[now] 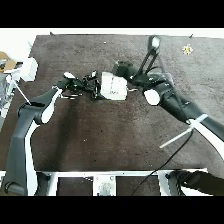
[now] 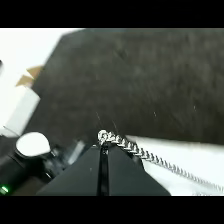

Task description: Fold the box and place the chain.

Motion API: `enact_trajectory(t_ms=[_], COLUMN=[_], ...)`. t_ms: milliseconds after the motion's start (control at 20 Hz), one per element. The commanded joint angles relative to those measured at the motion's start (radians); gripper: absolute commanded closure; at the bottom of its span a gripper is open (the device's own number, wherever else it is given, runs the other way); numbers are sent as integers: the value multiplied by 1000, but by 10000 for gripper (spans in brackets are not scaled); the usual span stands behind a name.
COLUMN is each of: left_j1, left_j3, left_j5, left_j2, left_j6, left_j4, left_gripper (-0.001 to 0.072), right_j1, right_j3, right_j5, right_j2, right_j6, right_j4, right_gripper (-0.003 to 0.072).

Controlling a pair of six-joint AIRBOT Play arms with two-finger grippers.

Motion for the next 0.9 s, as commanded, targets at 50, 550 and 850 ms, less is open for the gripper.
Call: enact_trajectory(t_ms=[50, 550, 850], left_j1=[0, 0, 0], left_j3=[0, 0, 0], left_j5=[0, 0, 0], left_j2=[1, 1, 1], left_j6=[0, 0, 0], left_j4=[0, 0, 0], left_gripper=[506, 506, 506], right_j1=[-14, -272, -404], right_j3=[-41, -74, -140], right_j5=[3, 345, 85], right_j2=[-139, -47, -171], right_j6=[11, 18, 25], right_j4=[48, -117, 20], right_gripper=[670, 401, 401])
